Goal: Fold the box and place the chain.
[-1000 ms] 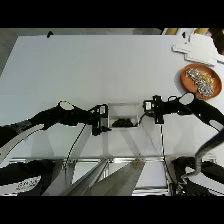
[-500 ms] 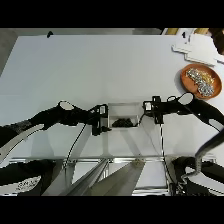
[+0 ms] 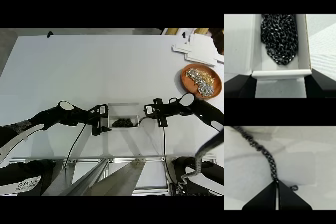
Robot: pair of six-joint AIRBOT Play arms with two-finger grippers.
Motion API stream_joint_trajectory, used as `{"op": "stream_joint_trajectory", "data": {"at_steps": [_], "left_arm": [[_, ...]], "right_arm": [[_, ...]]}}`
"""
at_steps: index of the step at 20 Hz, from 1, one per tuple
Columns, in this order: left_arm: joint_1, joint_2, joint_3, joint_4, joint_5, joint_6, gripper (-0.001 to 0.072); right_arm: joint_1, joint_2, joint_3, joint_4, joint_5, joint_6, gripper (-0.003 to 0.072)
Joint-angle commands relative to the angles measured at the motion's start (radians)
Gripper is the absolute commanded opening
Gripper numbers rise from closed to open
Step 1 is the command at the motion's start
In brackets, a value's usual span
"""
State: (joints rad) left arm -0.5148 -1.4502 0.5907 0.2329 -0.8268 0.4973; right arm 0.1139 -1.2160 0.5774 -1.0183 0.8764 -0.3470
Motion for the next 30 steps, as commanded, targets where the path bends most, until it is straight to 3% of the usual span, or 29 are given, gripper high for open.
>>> {"op": "stream_joint_trajectory", "data": {"at_steps": [1,7,8,9,10,15,27,30], "left_arm": [[0.000,0.000,0.000,0.000,0.000,0.000,0.0012],[0.000,0.000,0.000,0.000,0.000,0.000,0.0012],[0.000,0.000,0.000,0.000,0.000,0.000,0.0012],[0.000,0.000,0.000,0.000,0.000,0.000,0.0012],[0.000,0.000,0.000,0.000,0.000,0.000,0.0012],[0.000,0.000,0.000,0.000,0.000,0.000,0.0012],[0.000,0.000,0.000,0.000,0.000,0.000,0.0012],[0.000,0.000,0.000,0.000,0.000,0.000,0.0012]], "right_arm": [[0.000,0.053,0.002,0.008,0.000,0.010,0.0015],[0.000,0.141,0.002,0.099,0.023,0.026,0.0019],[0.000,0.135,0.002,0.084,0.021,0.029,0.0134],[0.000,0.123,0.001,0.071,0.005,0.029,0.0333],[0.000,0.112,0.001,0.060,-0.016,0.030,0.0358],[0.000,0.069,0.001,0.052,-0.023,0.029,0.0286],[0.000,-0.030,0.001,0.017,-0.021,0.029,0.0238],[0.000,-0.032,0.001,0.016,-0.018,0.029,0.0116]]}}
